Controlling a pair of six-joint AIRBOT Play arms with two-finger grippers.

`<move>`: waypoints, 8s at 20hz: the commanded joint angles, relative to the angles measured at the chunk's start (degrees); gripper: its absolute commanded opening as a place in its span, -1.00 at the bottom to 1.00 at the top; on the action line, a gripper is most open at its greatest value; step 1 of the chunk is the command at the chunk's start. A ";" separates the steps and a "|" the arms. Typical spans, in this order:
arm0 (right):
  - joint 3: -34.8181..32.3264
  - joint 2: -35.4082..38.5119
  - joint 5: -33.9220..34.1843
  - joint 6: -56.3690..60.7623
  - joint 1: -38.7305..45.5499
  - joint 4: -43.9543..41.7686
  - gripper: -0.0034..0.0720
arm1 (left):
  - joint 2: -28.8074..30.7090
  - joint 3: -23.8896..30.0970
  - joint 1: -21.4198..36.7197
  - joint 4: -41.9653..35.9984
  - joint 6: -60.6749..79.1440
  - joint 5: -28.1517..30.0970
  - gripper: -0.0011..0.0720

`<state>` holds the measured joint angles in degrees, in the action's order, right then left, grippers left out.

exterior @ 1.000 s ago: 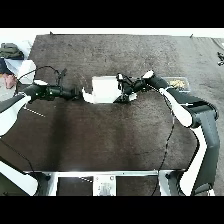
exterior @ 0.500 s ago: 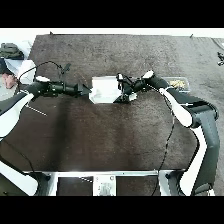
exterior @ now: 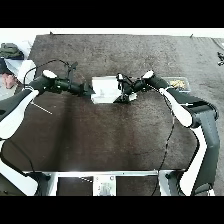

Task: Fold the box and place the chain.

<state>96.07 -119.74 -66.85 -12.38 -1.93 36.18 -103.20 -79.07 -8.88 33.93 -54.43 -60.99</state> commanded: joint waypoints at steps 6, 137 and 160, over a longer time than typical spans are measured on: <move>0.00 -0.02 -0.02 0.00 -0.02 0.00 -0.06 | 0.02 -5.81 -5.62 16.06 -19.15 3.19 0.19; 0.00 -0.02 0.00 0.00 -0.02 0.00 -0.06 | -12.31 -5.07 0.26 -10.97 82.53 -2.89 0.94; 0.00 -0.02 -0.02 0.00 -0.02 0.00 -0.06 | -13.11 -5.07 0.00 -6.95 82.82 -4.20 -0.01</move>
<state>96.07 -119.74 -66.83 -12.32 -1.91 36.14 -116.29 -84.14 -8.84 25.32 28.42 -64.86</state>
